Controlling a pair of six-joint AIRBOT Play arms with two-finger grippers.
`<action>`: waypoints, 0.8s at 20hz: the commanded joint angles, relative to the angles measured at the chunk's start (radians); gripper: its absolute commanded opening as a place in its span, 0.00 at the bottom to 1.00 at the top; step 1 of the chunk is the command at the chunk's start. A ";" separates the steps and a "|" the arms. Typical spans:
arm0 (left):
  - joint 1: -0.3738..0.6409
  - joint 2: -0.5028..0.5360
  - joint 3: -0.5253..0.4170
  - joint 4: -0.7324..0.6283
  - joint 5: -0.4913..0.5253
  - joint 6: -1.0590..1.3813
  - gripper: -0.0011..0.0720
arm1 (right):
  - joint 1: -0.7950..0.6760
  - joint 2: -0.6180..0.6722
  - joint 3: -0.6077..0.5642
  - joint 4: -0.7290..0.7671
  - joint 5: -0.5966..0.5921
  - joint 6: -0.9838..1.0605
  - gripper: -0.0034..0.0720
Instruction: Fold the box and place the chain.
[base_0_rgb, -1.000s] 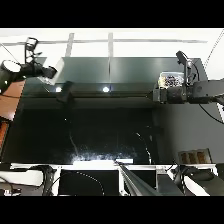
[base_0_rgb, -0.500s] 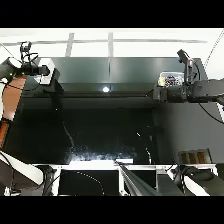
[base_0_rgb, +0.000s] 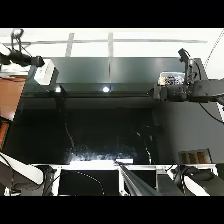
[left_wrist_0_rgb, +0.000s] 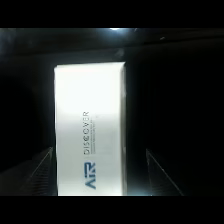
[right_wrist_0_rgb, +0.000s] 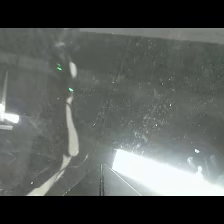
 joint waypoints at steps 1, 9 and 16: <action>-0.001 0.055 0.189 0.004 -0.325 -0.107 0.93 | -0.009 0.002 0.016 0.002 0.003 -0.050 0.07; -0.090 0.475 -0.117 -0.006 -0.576 -0.344 0.05 | -0.223 0.033 0.129 -0.097 -0.106 -0.032 0.07; -0.235 1.123 -1.024 0.052 0.009 -0.270 0.05 | -0.296 0.304 -0.121 -0.451 0.054 0.091 0.07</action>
